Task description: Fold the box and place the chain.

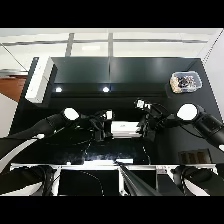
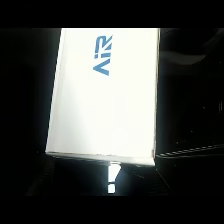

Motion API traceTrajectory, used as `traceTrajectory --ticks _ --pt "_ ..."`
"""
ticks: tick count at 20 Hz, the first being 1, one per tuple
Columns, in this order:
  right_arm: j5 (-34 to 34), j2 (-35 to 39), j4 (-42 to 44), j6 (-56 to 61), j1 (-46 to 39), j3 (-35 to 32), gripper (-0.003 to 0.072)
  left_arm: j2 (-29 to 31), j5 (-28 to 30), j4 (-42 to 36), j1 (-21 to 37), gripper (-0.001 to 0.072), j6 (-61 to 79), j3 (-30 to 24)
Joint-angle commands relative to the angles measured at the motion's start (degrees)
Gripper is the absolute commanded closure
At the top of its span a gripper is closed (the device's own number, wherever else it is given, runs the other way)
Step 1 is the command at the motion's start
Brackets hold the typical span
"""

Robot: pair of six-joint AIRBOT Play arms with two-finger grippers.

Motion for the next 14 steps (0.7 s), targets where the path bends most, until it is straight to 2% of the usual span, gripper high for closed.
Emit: traceTrajectory --ticks 1,14 --pt "-1.4 -0.04 -1.03 2.34 0.76 -0.04 0.0385 -0.04 0.04 -0.02 -0.02 0.0247 -0.02 0.04" --pt "2.25 0.13 -1.03 6.49 0.74 2.03 0.0376 -0.04 0.04 -0.02 -0.02 0.0247 -0.04 0.04"
